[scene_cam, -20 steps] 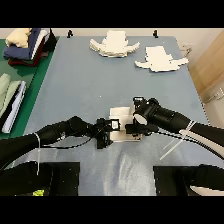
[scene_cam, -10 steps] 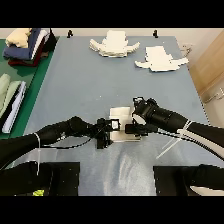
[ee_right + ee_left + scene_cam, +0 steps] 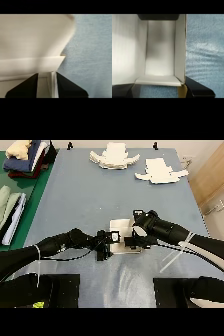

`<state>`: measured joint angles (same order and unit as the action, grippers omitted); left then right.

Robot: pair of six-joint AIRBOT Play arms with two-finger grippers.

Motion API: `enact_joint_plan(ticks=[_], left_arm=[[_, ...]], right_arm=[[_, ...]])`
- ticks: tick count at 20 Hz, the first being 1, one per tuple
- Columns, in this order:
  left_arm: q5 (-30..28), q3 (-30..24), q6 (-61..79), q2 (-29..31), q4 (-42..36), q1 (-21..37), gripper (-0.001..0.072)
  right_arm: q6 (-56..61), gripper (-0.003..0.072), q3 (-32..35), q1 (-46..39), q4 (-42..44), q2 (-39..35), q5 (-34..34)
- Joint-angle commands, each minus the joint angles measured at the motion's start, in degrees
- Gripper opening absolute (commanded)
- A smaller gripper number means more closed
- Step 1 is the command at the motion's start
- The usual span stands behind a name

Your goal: Fold the box.

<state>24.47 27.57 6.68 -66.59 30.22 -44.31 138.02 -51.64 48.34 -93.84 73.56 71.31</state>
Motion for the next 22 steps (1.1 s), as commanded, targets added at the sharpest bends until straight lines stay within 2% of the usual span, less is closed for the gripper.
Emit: enact_joint_plan(ticks=[1,7,8,9,10,11,13,15,18,20,22], left_arm=[[0.0,0.0,0.0,0.0,0.0,0.1,0.0353],[0.0,0.0,0.0,0.0,0.0,0.1,0.0353],[0.0,0.0,0.0,0.0,0.0,0.1,0.0353],[0.0,0.0,0.0,0.0,0.0,0.1,0.0353],[0.0,0.0,0.0,0.0,0.0,0.1,0.0353],[0.0,0.0,0.0,0.0,0.0,0.1,0.0353],[0.0,0.0,0.0,0.0,0.0,0.1,0.0353],[0.0,0.0,0.0,0.0,0.0,0.1,0.0353],[0.0,0.0,0.0,0.0,0.0,0.1,0.0353],[0.0,0.0,0.0,0.0,0.0,0.1,0.0353],[0.0,0.0,0.0,0.0,0.0,0.1,0.0353]], right_arm=[[-0.5,0.0358,-0.6,0.0,0.7,-3.2,1.5],[-0.8,0.0356,-3.0,-1.7,-2.7,-14.6,7.6],[-3.3,0.0244,-3.0,-3.5,-2.9,-15.9,8.1],[-6.5,0.0075,-3.0,-6.4,-2.4,-16.5,8.0],[-10.5,0.0003,-3.0,-10.0,-1.4,-16.5,7.7],[-15.0,0.0003,-3.0,-14.4,0.4,-15.9,6.9],[-26.6,0.0003,-3.0,-25.7,9.4,-13.3,2.1],[-41.0,0.0003,-3.0,-38.2,25.4,-8.7,-1.4],[-58.4,0.0003,-3.1,-51.5,49.1,0.9,-0.8],[-65.8,0.0003,-3.3,-54.4,59.8,7.4,1.0],[-70.1,0.0003,-4.3,-53.6,64.9,12.5,3.1]])
